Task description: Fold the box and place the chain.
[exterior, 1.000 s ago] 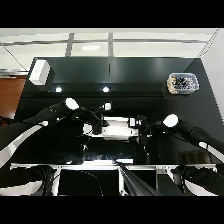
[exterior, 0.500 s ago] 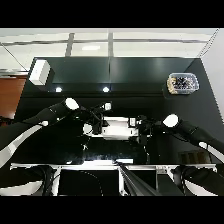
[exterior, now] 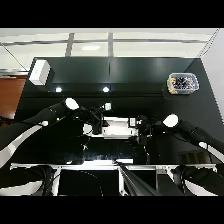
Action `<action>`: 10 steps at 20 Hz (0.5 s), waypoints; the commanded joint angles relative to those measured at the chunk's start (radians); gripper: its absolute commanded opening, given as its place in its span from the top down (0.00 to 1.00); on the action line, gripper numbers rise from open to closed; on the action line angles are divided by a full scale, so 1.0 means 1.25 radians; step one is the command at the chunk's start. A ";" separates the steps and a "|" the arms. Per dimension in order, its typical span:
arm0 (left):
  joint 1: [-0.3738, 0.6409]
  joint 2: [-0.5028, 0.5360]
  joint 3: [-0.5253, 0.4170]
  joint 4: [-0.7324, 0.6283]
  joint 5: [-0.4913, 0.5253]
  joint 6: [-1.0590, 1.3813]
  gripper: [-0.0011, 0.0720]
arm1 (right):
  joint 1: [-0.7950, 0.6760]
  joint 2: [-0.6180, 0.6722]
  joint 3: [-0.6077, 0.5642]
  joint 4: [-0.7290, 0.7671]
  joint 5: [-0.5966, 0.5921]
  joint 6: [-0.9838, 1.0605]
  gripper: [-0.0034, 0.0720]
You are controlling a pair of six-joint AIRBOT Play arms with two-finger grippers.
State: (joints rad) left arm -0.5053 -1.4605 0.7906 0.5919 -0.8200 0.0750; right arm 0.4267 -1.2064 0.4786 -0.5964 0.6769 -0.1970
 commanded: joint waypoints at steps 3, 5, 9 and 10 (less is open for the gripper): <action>0.002 0.069 0.005 0.048 -0.002 -0.036 0.27 | -0.001 0.000 0.001 0.001 0.000 0.001 0.63; 0.005 0.121 0.005 0.137 -0.009 -0.126 0.06 | -0.001 0.000 0.001 0.001 0.000 0.001 0.63; 0.034 0.219 0.005 0.309 -0.141 -0.380 0.06 | -0.001 0.000 0.001 0.001 -0.001 0.001 0.63; 0.046 0.238 0.005 0.325 -0.191 -0.460 0.06 | -0.001 0.000 0.001 0.001 0.000 0.001 0.63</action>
